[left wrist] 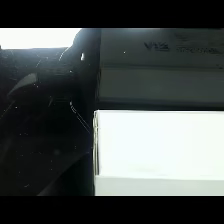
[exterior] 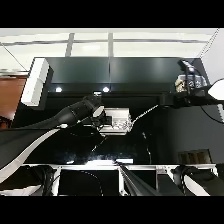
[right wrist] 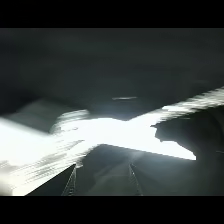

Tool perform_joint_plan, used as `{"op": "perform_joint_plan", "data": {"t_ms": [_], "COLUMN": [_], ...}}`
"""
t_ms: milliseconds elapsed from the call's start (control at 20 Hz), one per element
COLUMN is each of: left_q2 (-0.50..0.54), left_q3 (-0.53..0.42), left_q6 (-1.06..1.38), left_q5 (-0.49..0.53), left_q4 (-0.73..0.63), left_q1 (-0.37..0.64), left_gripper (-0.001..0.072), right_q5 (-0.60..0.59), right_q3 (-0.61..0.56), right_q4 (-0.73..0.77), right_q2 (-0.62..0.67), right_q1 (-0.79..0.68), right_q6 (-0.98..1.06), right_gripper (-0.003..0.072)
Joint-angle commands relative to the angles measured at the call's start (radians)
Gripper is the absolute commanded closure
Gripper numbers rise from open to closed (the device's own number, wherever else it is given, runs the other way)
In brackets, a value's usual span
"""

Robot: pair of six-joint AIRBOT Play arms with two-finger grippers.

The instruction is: Fold the box and place the chain.

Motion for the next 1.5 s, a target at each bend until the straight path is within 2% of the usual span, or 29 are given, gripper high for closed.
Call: {"op": "perform_joint_plan", "data": {"t_ms": [0,100,150,200,250,500,750,800,950,1000,1050,1100,1150,1200,1450], "left_q2": [0.0,0.0,0.0,0.0,0.0,0.0,0.0,0.0,0.0,0.0,0.0,0.0,0.0,0.0,0.0], "left_q3": [0.001,0.001,0.001,0.001,0.001,0.001,0.001,0.001,0.001,0.001,0.001,0.001,0.001,0.001,0.001], "left_q6": [0.0,0.0,0.0,0.0,0.0,0.0,0.0,0.0,0.0,0.0,0.0,0.0,0.0,0.0,0.0], "left_q5": [0.0,0.0,0.0,0.0,0.0,0.0,0.0,0.0,0.0,0.0,0.0,0.0,-0.001,-0.001,0.003], "left_q4": [0.0,0.0,0.0,0.0,0.0,0.0,0.0,0.0,0.0,0.0,0.0,0.0,0.0,0.0,0.0], "left_q1": [0.0,0.001,0.0,0.0,0.0,0.0,0.0,0.0,0.0,0.0,0.0,0.0,0.0,0.0,0.0], "left_gripper": [0.0677,0.0677,0.0677,0.0676,0.0677,0.0677,0.0676,0.0677,0.0677,0.0677,0.0677,0.0677,0.0676,0.0676,0.0677], "right_q5": [-0.23,-0.393,-0.462,-0.529,-0.572,-0.571,-0.596,-0.605,-0.608,-0.607,-0.602,-0.586,-0.558,-0.525,-0.401], "right_q3": [-0.137,-0.204,-0.205,-0.198,-0.179,-0.055,0.021,0.024,0.024,0.024,0.024,0.025,0.028,0.03,0.029], "right_q4": [-0.352,-0.438,-0.433,-0.423,-0.412,-0.362,-0.329,-0.33,-0.33,-0.33,-0.33,-0.329,-0.328,-0.322,-0.321], "right_q2": [0.016,-0.022,-0.062,-0.101,-0.148,-0.372,-0.467,-0.469,-0.469,-0.469,-0.469,-0.468,-0.468,-0.467,-0.396], "right_q1": [-0.121,-0.163,-0.18,-0.191,-0.199,-0.207,-0.206,-0.206,-0.206,-0.206,-0.206,-0.206,-0.206,-0.205,-0.205], "right_q6": [0.283,0.467,0.508,0.541,0.56,0.591,0.59,0.589,0.589,0.589,0.589,0.589,0.589,0.588,0.469], "right_gripper": [0.0291,0.0286,0.0078,-0.0002,-0.0003,-0.0001,0.0001,0.0019,0.023,0.0255,0.0343,0.0551,0.0638,0.0675,0.0676]}}
